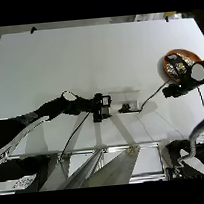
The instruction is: Fold the box and place the chain.
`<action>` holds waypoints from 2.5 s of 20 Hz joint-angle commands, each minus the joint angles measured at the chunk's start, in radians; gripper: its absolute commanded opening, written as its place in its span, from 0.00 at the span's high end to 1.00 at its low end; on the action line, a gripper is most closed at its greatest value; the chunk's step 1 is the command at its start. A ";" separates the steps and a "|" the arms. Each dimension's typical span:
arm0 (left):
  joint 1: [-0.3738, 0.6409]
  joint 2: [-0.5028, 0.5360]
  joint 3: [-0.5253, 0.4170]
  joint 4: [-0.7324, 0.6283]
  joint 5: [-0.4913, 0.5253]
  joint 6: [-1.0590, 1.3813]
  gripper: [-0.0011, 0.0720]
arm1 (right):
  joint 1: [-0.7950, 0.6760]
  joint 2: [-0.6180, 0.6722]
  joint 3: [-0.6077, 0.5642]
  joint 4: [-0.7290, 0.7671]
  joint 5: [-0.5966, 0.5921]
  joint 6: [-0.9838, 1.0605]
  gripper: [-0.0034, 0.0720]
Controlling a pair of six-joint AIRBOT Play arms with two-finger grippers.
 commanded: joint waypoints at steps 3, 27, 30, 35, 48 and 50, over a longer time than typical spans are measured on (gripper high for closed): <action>0.000 0.000 0.000 0.000 0.000 0.000 0.84 | 0.000 -0.019 0.001 0.268 -0.110 -0.098 0.90; 0.000 0.000 0.000 0.000 0.000 0.000 0.84 | 0.016 -0.359 0.001 0.143 -0.274 0.070 0.60; 0.000 0.000 0.000 0.000 0.000 0.000 0.84 | 0.016 -0.368 0.001 0.145 -0.259 0.069 0.80; 0.000 0.000 0.000 0.000 0.000 0.000 0.84 | 0.016 -0.316 0.001 0.146 -0.229 0.045 0.93; 0.000 0.000 0.000 0.000 0.000 0.000 0.84 | 0.016 0.324 0.001 0.723 0.029 -0.180 0.93; 0.000 0.000 0.000 0.000 0.000 0.000 0.84 | 0.016 0.359 0.001 0.830 0.029 -0.210 0.93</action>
